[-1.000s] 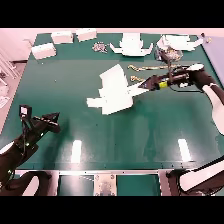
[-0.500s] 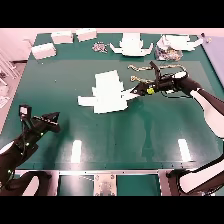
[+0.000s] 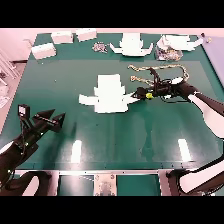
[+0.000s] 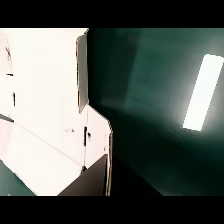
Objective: Fold the box and place the chain.
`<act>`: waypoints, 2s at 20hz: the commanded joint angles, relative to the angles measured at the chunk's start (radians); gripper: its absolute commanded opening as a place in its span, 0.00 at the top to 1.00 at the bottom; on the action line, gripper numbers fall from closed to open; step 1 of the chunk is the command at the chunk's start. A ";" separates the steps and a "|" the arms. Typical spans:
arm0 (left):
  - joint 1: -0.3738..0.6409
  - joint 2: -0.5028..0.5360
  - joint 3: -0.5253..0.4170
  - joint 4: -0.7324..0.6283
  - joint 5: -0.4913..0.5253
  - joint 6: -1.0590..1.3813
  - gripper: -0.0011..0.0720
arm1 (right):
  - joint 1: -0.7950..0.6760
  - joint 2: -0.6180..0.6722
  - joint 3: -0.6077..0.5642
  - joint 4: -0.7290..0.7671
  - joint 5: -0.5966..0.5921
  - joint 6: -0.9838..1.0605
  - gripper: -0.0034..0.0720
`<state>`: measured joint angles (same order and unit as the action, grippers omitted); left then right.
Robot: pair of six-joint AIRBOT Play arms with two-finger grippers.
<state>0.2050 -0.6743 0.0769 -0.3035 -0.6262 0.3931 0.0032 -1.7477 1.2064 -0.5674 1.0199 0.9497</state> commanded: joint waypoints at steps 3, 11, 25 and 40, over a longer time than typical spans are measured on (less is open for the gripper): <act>-0.001 0.001 0.005 -0.023 -0.029 0.000 0.10 | -0.026 0.006 -0.027 -0.002 -0.033 0.000 0.95; -0.001 -0.008 0.177 0.029 0.023 -0.089 0.10 | -0.030 0.008 -0.027 0.001 -0.032 -0.019 0.95; -0.001 -0.775 0.818 0.444 -0.382 -0.762 0.10 | -0.028 0.008 -0.027 0.003 -0.035 -0.118 0.95; -0.208 -1.131 1.234 0.564 -0.341 -0.858 0.10 | 0.022 0.099 -0.086 0.014 -0.166 -0.142 0.95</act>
<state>0.0540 -1.7496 1.2438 0.2314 -1.0195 -0.4324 0.0219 -1.6527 1.1366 -0.5632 0.8658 0.7841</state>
